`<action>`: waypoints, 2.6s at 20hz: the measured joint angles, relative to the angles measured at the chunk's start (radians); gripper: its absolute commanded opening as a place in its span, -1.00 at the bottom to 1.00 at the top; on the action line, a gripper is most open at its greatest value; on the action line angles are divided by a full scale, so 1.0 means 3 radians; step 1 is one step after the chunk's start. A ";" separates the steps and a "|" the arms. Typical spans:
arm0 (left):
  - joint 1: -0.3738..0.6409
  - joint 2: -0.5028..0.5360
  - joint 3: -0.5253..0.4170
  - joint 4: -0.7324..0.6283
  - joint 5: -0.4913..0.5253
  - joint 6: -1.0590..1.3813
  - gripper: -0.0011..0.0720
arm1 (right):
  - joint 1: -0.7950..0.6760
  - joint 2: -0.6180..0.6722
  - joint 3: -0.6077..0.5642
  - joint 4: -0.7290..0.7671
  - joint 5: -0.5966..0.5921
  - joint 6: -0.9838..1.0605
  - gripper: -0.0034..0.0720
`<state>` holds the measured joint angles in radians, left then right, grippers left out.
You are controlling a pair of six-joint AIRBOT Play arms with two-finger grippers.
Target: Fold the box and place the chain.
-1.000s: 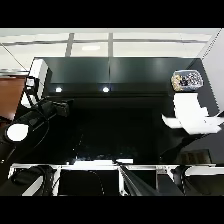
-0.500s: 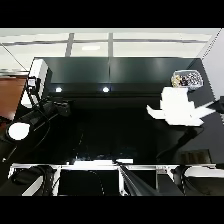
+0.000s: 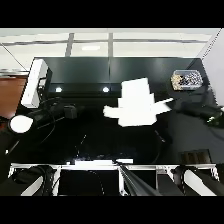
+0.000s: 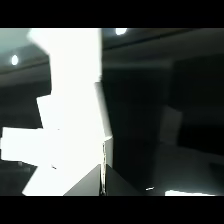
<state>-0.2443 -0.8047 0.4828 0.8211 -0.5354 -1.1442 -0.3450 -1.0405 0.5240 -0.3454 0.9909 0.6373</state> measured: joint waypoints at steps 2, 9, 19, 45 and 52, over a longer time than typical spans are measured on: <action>-0.0008 -0.0306 0.0240 -0.0184 -0.0206 -0.0009 0.96 | 0.0459 0.0226 -0.0328 0.0155 -0.0395 0.0005 -0.88; 0.0057 -0.1717 0.1128 -0.0646 -0.1317 0.0184 0.96 | 0.1647 0.0473 -0.0716 0.0329 -0.1240 0.0123 -0.88; 0.0078 -0.2818 0.1629 -0.0829 -0.2275 0.0463 0.94 | 0.1974 0.0501 -0.0758 0.0347 -0.1405 0.0142 -0.87; -0.0389 -0.2406 0.1701 -0.0407 -0.2200 0.2155 -0.91 | 0.1667 0.0501 0.0093 -0.1195 -0.0379 0.0188 0.70; -0.0776 -0.2104 0.1528 -0.0292 -0.1625 0.3464 -0.91 | 0.1638 0.0501 0.0470 -0.1724 -0.0530 0.0055 0.70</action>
<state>-0.4770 -1.4361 0.9413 0.7334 -1.0229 -0.1051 0.1463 -0.8902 0.6651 -0.8627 0.8318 0.6537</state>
